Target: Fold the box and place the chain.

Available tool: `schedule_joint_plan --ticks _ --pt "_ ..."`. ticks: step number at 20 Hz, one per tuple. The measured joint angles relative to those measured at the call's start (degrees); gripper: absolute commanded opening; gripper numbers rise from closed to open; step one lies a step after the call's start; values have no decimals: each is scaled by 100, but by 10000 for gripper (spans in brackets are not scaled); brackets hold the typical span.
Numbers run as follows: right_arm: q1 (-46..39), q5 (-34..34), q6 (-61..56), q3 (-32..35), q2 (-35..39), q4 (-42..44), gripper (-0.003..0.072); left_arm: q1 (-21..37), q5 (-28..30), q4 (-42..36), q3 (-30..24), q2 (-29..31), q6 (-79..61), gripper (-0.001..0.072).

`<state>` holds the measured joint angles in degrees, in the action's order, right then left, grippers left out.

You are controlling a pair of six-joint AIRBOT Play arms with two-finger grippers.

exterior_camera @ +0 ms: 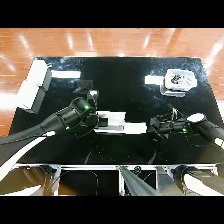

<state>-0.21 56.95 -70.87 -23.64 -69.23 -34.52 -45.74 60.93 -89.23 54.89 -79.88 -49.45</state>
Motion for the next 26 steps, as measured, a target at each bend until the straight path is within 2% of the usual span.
schedule_joint_plan --ticks 3,4,5,6,11,12,13,14,19,23,26 --pt "321 -116 72 -157 -114 195 30 -2 -2 -2 -2 0 2 18" --pt "415 -136 92 -223 -138 271 89 0 -4 -2 0 0 2 18" --pt "494 -140 107 -284 -149 313 398 -2 -4 -2 0 0 2 18" --pt "586 -131 125 -356 -164 365 496 0 -4 -4 0 0 2 18" --pt "927 81 197 -756 -184 511 498 0 -9 -17 0 0 0 18" --pt "968 142 210 -826 -184 549 531 0 -9 -22 0 0 0 18" --pt "1005 203 212 -894 -184 584 675 0 -9 -24 -2 0 0 19" --pt "1051 269 216 -964 -184 608 713 0 -9 -28 -2 0 0 18" --pt "1403 319 225 -1191 -184 669 713 0 -11 -37 0 0 0 18" --pt "1862 -13 -105 -1259 -184 535 712 0 -13 -42 0 0 0 18" --pt "2382 -435 -828 -1405 -188 -20 711 0 -15 -42 0 0 0 18"
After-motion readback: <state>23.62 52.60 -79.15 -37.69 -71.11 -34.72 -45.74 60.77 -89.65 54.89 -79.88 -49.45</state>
